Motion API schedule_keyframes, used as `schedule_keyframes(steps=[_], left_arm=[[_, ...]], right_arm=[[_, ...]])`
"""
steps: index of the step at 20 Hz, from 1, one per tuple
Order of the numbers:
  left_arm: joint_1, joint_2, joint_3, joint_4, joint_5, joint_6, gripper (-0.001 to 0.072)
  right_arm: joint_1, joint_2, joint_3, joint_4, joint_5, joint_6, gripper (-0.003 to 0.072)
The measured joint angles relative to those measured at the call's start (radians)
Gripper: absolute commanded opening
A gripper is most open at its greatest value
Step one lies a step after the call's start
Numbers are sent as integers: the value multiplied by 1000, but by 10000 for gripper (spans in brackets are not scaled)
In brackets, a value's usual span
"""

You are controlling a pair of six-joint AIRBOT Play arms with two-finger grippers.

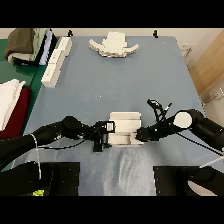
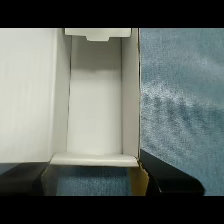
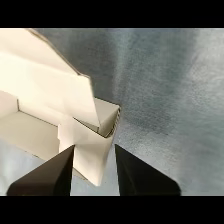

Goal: Fold the box.

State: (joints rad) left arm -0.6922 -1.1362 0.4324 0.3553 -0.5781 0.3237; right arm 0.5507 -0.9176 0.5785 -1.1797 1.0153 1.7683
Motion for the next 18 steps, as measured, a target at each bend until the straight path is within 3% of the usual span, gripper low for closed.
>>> schedule_keyframes(steps=[7, 12, 13, 18], left_arm=[[0, 0, 0, 0, 0, 0, 463], [0, 0, 0, 0, 0, 0, 463], [0, 0, 0, 0, 0, 0, 463], [0, 0, 0, 0, 0, 0, 463]], right_arm=[[213, -175, 166, -290, 105, 332, 368], [266, -277, 244, -347, 146, 437, 362], [269, -288, 252, -354, 154, 454, 316], [278, -312, 268, -374, 181, 533, 276]])
